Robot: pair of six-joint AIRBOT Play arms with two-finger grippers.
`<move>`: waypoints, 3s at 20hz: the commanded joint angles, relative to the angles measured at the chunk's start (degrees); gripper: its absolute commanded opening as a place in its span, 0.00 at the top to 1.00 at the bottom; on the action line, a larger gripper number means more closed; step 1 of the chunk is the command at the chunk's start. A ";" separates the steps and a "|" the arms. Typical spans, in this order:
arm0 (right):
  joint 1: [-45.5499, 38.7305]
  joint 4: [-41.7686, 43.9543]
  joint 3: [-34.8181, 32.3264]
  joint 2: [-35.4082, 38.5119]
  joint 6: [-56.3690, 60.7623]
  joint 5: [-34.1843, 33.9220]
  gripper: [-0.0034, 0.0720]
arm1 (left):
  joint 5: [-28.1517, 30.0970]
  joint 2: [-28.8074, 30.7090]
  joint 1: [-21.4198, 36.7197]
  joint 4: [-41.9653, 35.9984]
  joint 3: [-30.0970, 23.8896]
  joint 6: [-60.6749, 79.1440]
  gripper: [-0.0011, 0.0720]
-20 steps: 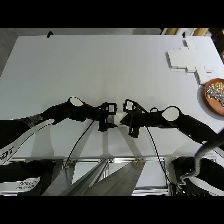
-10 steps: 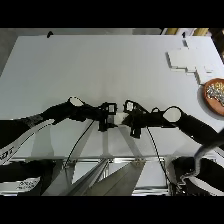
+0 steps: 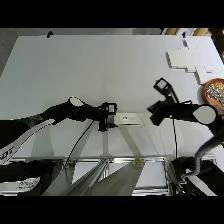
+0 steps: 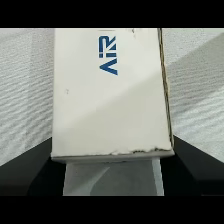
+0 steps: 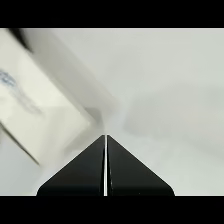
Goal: Fold the box and place the chain.
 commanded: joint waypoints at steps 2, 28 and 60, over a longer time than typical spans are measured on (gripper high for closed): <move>-13.53 -15.17 0.04 1.09 17.35 9.62 0.93 | 0.00 0.04 0.02 0.02 -0.02 0.02 0.80; -17.66 -15.17 0.07 1.09 17.31 10.51 0.93 | 2.43 32.33 26.82 22.12 -0.02 -38.73 0.77; -17.66 -15.17 0.07 1.11 17.31 10.51 0.93 | -11.63 26.25 66.97 77.42 -1.68 -135.45 0.04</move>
